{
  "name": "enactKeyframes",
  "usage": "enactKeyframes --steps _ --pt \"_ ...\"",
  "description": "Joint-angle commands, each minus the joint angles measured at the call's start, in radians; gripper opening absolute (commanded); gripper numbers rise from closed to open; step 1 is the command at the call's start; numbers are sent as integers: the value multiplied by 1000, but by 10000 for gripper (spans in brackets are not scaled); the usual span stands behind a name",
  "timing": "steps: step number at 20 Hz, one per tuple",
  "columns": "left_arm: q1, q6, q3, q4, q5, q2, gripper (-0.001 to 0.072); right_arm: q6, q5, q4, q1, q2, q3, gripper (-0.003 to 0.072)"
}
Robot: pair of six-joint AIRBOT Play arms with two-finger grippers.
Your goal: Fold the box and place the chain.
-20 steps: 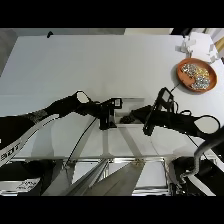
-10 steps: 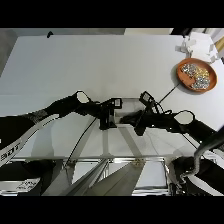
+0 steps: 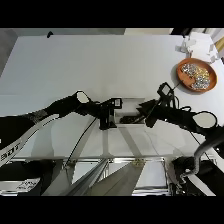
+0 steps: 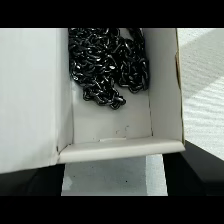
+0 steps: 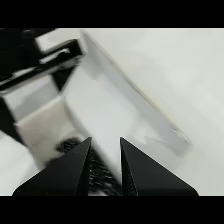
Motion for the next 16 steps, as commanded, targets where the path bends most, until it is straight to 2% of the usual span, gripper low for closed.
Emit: enactKeyframes --steps 1,5,8,10,16 --pt "0 0 1 0 24 1 203 3 13 -239 -100 59 1 195" --pt "0 0 0 0 23 1 203 3 38 -499 -100 1 0 195" --pt "0 0 1 0 23 1 203 -23 35 -513 -100 -60 0 208" --pt "0 0 1 0 24 1 203 -83 35 -513 -100 -107 0 296" --pt "0 0 0 0 23 1 203 -167 34 -512 -100 -176 0 322"
